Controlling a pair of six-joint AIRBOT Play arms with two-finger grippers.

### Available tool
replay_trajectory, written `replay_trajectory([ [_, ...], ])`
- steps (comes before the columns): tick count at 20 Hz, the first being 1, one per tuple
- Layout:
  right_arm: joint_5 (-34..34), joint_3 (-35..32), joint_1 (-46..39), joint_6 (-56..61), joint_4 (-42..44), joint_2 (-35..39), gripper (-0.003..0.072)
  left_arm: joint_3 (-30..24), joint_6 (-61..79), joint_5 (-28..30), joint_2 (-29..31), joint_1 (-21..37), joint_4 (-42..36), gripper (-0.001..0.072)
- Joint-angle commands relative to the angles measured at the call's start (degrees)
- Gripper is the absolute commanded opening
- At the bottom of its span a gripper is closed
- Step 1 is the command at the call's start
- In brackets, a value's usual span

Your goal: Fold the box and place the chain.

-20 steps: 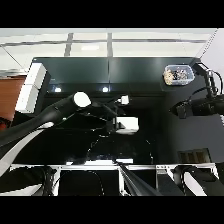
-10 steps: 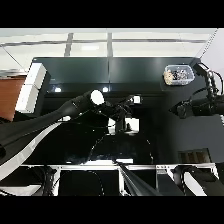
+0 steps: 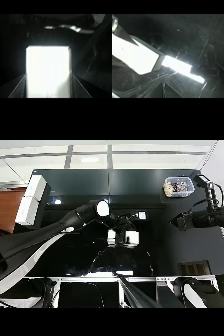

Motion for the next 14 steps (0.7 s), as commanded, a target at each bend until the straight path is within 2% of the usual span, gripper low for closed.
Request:
replay_trajectory([
  [1, 0.0, 0.0, 0.0, 0.0, 0.0, 0.0, 0.0018, 3.3, -0.2, -1.6, 0.2, -0.1, -0.7, 0.0703],
  [5, 0.0, 0.0, 0.0, 0.0, 0.0, 0.0, 0.0018, 4.0, -3.1, -1.8, 0.1, 0.0, 0.0, 0.0703],
  [8, 0.0, 0.0, 0.0, 0.0, 0.0, 0.0, 0.0018, 4.0, -9.4, -1.9, -0.4, -0.1, 4.4, 0.0704],
  [14, -0.7, 0.0, 0.0, 0.0, 0.0, 0.0, 0.0018, 4.1, -10.6, -8.5, -2.6, -1.0, 5.3, 0.0704],
])
